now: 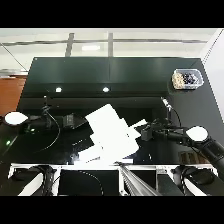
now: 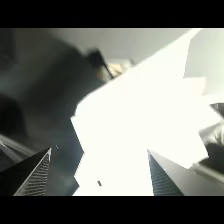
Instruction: Fold the box and place the chain.
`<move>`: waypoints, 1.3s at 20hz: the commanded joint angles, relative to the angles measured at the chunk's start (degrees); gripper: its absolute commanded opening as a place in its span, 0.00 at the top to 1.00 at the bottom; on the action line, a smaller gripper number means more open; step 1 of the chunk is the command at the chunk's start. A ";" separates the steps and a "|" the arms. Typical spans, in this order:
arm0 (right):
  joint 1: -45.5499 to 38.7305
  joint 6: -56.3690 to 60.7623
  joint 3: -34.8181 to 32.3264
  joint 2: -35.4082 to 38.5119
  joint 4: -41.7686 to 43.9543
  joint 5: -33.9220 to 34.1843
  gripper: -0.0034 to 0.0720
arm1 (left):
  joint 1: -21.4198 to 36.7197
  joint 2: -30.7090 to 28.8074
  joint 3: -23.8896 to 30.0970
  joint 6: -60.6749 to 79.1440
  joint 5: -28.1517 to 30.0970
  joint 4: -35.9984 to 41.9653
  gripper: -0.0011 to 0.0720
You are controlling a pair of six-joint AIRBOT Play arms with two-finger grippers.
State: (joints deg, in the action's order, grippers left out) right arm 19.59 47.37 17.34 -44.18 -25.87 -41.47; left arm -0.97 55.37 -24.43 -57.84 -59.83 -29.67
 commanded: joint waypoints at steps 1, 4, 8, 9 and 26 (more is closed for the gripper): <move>1.62 0.46 -0.24 0.11 0.39 1.68 0.90 | -0.17 10.25 0.13 9.70 -7.43 7.41 0.01; 1.60 0.87 -0.24 0.11 0.39 1.49 0.90 | -2.21 16.85 0.13 16.87 -10.29 11.89 0.01; 1.60 0.94 -0.24 0.11 0.39 1.51 0.90 | -6.86 22.88 -0.17 26.62 -10.40 20.63 0.01; 1.60 1.05 -0.24 0.11 0.37 1.51 0.90 | -7.58 23.78 -0.55 26.80 -10.21 20.26 0.01; 1.60 1.92 -0.24 0.11 0.37 1.46 0.90 | 0.57 25.16 -1.90 23.30 -10.21 9.75 0.02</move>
